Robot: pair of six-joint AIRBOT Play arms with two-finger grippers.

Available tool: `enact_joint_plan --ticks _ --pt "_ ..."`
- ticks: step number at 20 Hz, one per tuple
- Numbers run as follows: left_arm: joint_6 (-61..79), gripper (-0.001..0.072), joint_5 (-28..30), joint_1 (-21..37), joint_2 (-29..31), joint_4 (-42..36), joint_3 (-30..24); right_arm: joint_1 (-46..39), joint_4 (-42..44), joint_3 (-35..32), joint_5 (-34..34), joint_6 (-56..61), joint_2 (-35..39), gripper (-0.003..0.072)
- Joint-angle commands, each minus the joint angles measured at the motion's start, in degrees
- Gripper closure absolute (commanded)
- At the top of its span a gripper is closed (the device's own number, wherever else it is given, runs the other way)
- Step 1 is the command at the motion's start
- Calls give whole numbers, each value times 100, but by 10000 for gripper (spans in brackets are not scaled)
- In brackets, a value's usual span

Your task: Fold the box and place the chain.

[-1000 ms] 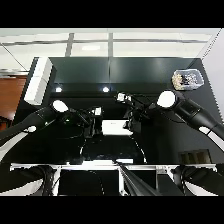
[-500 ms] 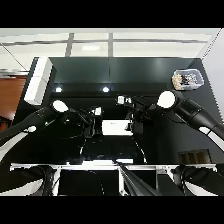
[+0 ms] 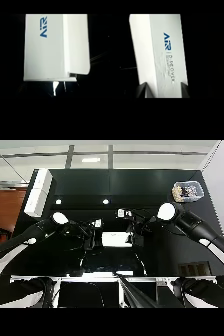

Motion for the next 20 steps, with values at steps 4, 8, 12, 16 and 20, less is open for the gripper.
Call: enact_joint_plan --ticks 4,8,12,16,20 --pt "0 362 -2 0 -2 0 0 7 -120 2 -63 44 0 389" --pt "0 362 -2 0 -2 0 0 7 -120 2 -63 44 0 389" --pt "0 362 -2 0 -2 0 0 7 -125 2 -66 42 -2 389" --pt "0 362 -2 0 -2 0 0 7 -125 0 -13 42 -44 388" --pt "0 362 -2 0 -2 0 0 7 -125 -28 4 42 -72 388"
